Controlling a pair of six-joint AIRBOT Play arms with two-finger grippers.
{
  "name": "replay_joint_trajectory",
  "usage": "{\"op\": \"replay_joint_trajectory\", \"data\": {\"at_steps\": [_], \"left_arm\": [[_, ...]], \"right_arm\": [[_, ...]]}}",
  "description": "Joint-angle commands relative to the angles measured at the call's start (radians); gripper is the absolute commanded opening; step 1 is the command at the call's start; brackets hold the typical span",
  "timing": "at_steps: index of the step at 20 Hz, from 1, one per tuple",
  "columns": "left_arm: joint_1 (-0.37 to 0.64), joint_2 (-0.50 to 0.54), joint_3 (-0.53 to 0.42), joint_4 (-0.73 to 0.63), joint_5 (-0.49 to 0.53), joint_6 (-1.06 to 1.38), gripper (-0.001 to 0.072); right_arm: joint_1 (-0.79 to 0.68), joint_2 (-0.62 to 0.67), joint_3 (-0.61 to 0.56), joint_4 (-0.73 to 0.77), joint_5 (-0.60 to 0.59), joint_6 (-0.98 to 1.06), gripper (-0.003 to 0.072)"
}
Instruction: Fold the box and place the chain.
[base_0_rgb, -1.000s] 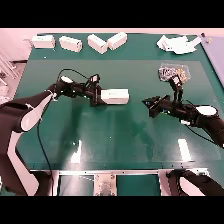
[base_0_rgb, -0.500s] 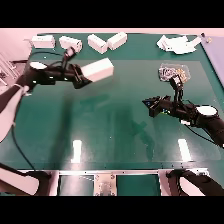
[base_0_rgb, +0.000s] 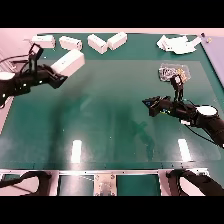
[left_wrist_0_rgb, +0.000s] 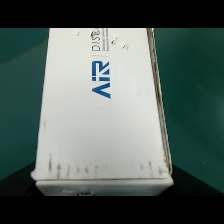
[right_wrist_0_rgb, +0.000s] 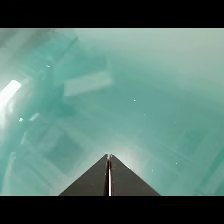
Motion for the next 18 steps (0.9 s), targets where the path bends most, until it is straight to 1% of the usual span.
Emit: {"op": "replay_joint_trajectory", "data": {"at_steps": [1, 3, 4, 5, 8, 9, 13, 17, 18], "left_arm": [[0.019, 0.110, -0.179, -0.067, 0.267, -0.043, 0.0011], [0.019, 0.129, -0.257, -0.142, 0.357, -0.053, 0.0011], [0.019, 0.129, -0.289, -0.152, 0.373, -0.053, 0.0012], [0.019, 0.129, -0.315, -0.155, 0.392, -0.053, 0.0012], [0.019, 0.127, -0.378, -0.211, 0.540, -0.079, 0.0012], [0.019, 0.125, -0.386, -0.212, 0.566, -0.078, 0.0013], [0.019, 0.080, -0.389, -0.217, 0.613, -0.072, 0.0015], [0.019, 0.024, -0.387, -0.218, 0.617, -0.070, 0.0019], [0.019, 0.024, -0.386, -0.218, 0.617, -0.063, 0.0175]], "right_arm": [[0.000, 0.001, 0.000, 0.000, 0.000, 0.009, 0.0007], [0.000, 0.001, 0.000, 0.001, 0.000, 0.010, 0.0007], [0.000, 0.001, 0.000, 0.001, 0.000, 0.010, 0.0007], [0.000, 0.001, 0.000, 0.005, 0.000, 0.010, 0.0007], [0.000, 0.001, 0.000, 0.018, 0.000, 0.009, 0.0007], [0.000, 0.001, 0.000, 0.019, 0.001, 0.010, 0.0007], [0.001, 0.000, 0.000, 0.019, 0.001, 0.010, 0.0007], [0.007, 0.000, 0.000, 0.019, 0.000, 0.009, 0.0007], [0.008, 0.000, 0.000, 0.019, 0.001, 0.009, 0.0007]]}}
